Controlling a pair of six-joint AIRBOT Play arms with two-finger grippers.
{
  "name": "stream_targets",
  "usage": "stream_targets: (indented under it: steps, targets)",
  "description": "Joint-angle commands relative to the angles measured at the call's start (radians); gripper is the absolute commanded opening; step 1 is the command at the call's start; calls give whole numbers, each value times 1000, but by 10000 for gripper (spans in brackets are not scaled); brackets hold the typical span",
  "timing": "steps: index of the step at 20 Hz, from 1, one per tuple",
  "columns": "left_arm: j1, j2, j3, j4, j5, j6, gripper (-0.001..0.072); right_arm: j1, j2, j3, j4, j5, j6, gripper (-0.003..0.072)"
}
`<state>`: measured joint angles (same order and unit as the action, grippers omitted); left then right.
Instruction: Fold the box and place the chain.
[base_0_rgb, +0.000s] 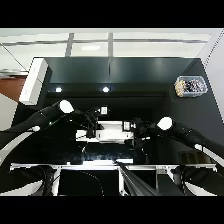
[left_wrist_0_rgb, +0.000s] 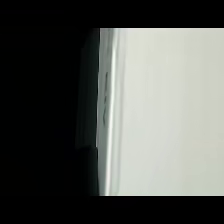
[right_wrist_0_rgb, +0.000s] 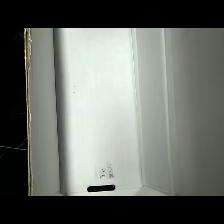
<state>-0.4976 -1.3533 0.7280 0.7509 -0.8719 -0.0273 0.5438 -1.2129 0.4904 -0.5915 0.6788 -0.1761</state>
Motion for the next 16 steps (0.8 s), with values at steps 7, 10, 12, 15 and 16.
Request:
stream_targets:
  steps: [7,10,12,15,16]
  targets:
    - [0,0,1,0,1,1,30,-2,1,0,-4,-9,13,598]
    - [0,0,1,0,1,1,30,-2,1,0,-12,-2,31,598]
    - [0,0,1,0,1,1,30,-2,2,0,-13,17,31,598]
    - [0,0,1,0,1,1,30,-2,22,0,-48,21,32,598]
    - [0,0,1,0,1,1,30,-2,32,0,-58,21,42,598]
